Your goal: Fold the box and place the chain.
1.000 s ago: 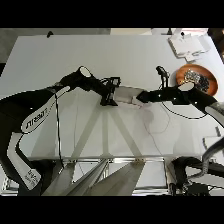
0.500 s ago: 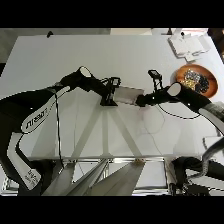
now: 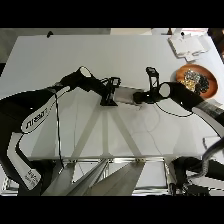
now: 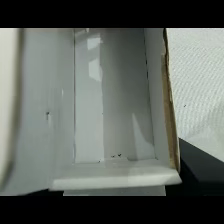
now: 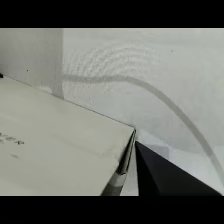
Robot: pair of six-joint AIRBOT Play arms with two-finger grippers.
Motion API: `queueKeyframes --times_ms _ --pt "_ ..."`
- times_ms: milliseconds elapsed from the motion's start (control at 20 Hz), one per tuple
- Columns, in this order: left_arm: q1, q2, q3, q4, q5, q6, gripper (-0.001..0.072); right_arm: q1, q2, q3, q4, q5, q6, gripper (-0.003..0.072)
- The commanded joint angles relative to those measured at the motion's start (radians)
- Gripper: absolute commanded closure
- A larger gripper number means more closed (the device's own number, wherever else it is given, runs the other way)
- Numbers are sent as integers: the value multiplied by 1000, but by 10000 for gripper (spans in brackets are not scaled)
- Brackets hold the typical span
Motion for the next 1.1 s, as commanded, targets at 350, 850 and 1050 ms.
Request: queueKeyframes --times_ms 350,850,1050 --pt "1 1 1 0 1 0 559 61 -18 42 -196 39 283 367" --pt "1 1 1 0 1 0 559 96 -31 96 -217 130 283 271" --pt "1 1 1 0 1 0 559 115 -33 96 -301 180 283 286"
